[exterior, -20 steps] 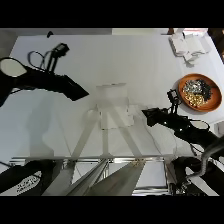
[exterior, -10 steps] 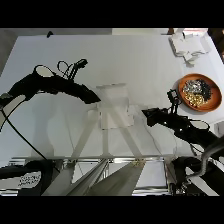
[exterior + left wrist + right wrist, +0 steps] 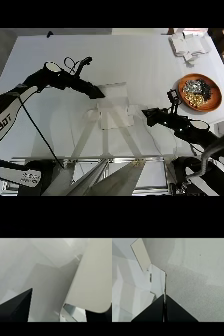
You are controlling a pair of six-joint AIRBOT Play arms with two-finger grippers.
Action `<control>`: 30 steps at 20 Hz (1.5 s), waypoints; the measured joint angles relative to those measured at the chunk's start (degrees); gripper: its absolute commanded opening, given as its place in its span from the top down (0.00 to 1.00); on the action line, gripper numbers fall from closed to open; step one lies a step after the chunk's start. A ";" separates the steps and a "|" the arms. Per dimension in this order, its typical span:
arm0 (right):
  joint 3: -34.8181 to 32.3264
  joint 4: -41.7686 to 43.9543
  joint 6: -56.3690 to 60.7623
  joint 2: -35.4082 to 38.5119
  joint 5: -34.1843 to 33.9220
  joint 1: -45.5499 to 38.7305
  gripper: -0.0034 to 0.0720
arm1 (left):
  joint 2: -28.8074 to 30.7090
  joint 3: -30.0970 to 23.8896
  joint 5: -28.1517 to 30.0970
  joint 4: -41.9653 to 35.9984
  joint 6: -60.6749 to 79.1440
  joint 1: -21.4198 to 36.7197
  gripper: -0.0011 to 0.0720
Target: Fold the box and place the chain.
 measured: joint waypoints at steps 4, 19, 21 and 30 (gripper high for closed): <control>0.00 0.00 0.00 0.00 0.00 0.00 0.94 | -2.01 1.27 -1.95 -0.39 3.58 -0.52 0.13; 0.00 0.04 0.02 0.00 0.00 0.00 0.94 | -2.73 1.75 1.27 6.40 11.58 -4.81 0.97; 0.00 0.07 0.02 0.00 0.00 0.00 0.94 | -2.73 1.75 1.64 6.60 12.04 -4.87 0.97; 0.00 0.02 0.02 0.00 0.02 0.02 0.94 | -2.47 1.75 1.84 7.30 12.74 -4.90 0.97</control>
